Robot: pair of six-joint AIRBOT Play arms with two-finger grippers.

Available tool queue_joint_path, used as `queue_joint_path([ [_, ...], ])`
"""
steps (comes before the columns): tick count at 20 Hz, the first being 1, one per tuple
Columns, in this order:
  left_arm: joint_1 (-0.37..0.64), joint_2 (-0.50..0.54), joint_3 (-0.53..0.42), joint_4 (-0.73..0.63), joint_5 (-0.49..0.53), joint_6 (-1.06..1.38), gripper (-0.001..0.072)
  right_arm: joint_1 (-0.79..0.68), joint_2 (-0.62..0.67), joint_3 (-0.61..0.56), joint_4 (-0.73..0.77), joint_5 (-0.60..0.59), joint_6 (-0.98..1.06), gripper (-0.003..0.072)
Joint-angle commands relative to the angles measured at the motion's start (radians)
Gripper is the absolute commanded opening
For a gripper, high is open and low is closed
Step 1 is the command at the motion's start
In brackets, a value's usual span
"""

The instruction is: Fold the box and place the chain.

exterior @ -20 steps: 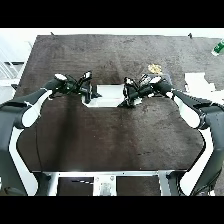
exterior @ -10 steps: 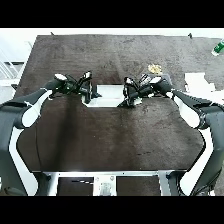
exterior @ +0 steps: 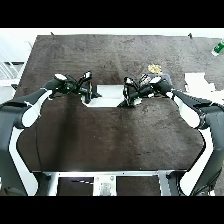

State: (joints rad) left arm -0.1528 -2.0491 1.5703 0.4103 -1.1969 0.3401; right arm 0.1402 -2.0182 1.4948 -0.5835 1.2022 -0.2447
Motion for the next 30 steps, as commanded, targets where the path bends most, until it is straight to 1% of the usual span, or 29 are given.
queue_joint_path([
  [1,0.001,0.000,0.000,0.000,0.000,0.000,0.0018,0.001,-0.001,0.000,-0.002,0.003,0.001,0.0477],
  [21,0.001,0.000,0.000,0.000,0.004,0.001,0.0018,0.001,-0.001,-0.001,-0.001,0.003,0.001,0.0477],
  [27,-0.001,0.000,0.000,-0.002,-0.005,0.001,0.0019,0.001,-0.001,-0.001,-0.001,0.003,0.001,0.0477],
  [29,-0.001,0.000,0.000,-0.002,-0.023,0.004,0.0022,0.001,-0.001,-0.001,-0.001,0.003,0.001,0.0477],
  [30,-0.001,0.000,0.000,-0.003,-0.029,0.010,0.0205,0.001,-0.001,-0.001,-0.001,0.003,0.001,0.0477],
])
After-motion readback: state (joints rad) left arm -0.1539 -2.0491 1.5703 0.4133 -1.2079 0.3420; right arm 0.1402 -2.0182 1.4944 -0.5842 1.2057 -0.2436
